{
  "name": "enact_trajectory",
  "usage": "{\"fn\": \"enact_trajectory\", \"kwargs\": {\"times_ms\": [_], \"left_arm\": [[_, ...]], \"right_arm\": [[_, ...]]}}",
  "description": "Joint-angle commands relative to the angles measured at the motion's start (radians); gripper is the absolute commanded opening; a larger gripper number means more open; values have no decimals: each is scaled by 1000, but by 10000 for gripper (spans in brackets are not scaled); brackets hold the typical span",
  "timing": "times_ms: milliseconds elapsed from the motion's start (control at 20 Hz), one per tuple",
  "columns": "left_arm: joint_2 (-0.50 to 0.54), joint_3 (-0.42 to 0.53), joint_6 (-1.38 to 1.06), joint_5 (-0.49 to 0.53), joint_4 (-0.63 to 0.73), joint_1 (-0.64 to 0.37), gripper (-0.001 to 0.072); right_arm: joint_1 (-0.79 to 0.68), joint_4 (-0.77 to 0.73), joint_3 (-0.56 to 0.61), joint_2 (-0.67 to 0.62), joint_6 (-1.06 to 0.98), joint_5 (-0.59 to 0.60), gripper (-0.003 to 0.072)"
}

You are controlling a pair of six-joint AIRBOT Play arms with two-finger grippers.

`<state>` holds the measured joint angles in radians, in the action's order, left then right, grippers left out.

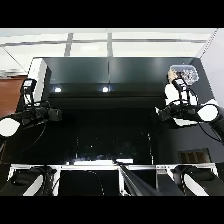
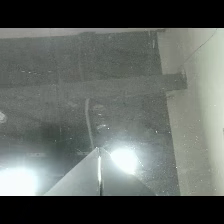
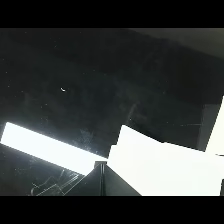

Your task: Fold the box and place the chain.

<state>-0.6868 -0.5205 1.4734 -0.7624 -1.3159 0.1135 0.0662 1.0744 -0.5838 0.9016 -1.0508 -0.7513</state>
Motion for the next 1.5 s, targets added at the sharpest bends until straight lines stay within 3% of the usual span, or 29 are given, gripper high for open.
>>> {"fn": "enact_trajectory", "kwargs": {"times_ms": [0,500,600,750,800,850,900,950,1050,1150,1300,1450], "left_arm": [[0,0,0,0,0,-1,27],[0,0,0,0,0,-1,27],[0,0,0,0,0,-1,27],[0,0,0,0,0,-1,27],[0,0,0,0,0,-1,27],[0,0,0,0,0,-1,27],[0,0,0,1,0,-1,27],[0,0,0,2,8,-1,27],[0,0,0,1,23,-1,27],[0,0,0,2,23,-1,27],[0,0,0,11,23,-1,27],[0,1,0,15,23,-1,27]], "right_arm": [[0,0,1,0,0,0,17],[0,0,1,0,0,0,17],[0,-4,1,1,0,91,17],[1,-248,1,1,-4,214,17],[6,-266,1,1,5,289,19],[8,-245,1,1,5,396,139],[6,-223,1,2,5,509,597],[-6,-196,0,8,5,610,713],[-146,-187,-26,61,-6,681,713],[-378,-187,-116,169,-31,568,710],[-727,-184,-354,378,-60,208,709],[-915,-142,-550,558,-17,-127,709]]}}
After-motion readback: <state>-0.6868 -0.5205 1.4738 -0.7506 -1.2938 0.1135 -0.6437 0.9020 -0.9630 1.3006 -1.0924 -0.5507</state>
